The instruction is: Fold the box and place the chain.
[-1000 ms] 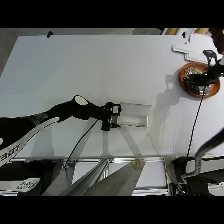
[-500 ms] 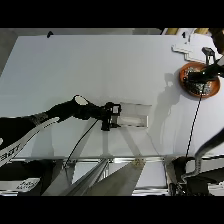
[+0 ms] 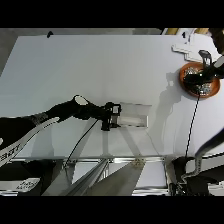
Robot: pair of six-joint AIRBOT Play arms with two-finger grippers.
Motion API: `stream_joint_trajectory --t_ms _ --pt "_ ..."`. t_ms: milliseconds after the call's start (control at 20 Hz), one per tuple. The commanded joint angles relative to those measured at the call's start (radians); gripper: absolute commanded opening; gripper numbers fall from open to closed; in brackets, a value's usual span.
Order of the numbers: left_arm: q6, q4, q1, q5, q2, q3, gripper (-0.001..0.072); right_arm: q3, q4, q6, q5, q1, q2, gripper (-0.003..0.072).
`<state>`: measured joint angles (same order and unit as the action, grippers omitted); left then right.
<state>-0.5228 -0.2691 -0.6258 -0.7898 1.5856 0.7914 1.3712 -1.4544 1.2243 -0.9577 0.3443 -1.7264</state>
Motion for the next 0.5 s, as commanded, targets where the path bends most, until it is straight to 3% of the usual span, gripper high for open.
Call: stream_joint_trajectory --t_ms 0,200,450 --pt "0.000 0.000 0.001 0.000 0.000 0.000 0.0149 0.001 0.000 -0.003 0.003 0.000 -0.008 0.0023" --pt "0.000 0.000 0.001 0.000 0.000 0.000 0.0149 0.001 -0.004 -0.004 -0.031 0.000 0.042 0.0018" --pt "0.000 0.000 0.001 0.000 0.000 0.000 0.0149 0.001 -0.003 -0.026 -0.182 0.000 0.253 0.0018"
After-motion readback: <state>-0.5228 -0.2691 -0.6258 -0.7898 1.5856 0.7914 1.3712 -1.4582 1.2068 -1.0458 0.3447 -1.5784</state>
